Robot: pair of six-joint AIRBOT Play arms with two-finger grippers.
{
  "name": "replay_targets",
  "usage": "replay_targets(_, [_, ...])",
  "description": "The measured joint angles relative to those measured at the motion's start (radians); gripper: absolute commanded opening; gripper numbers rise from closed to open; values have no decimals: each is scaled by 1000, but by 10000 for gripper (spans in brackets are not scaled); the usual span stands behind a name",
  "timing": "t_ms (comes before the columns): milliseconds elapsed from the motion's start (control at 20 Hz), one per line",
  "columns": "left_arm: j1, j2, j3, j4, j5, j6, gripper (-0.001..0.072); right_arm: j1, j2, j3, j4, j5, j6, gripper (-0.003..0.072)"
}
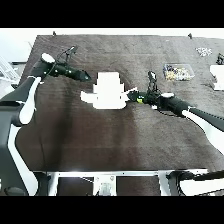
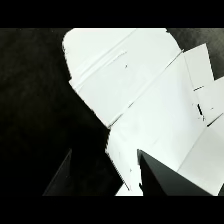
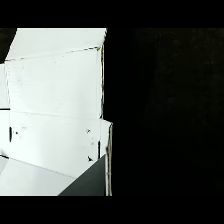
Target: Fold the box and place the chain.
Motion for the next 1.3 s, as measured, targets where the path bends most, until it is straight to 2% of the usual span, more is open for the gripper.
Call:
replay_targets(250, [-19, -69, 48, -9, -22, -42, 498, 0, 0, 0, 0, 0, 0, 5])
replay_targets(800, [-27, -85, 61, -103, -86, -45, 497, 0, 0, 0, 4, 1, -1, 6])
replay_targets(1300, [-47, -87, 61, -26, -56, -82, 496, -6, 0, 0, 7, 3, -1, 5])
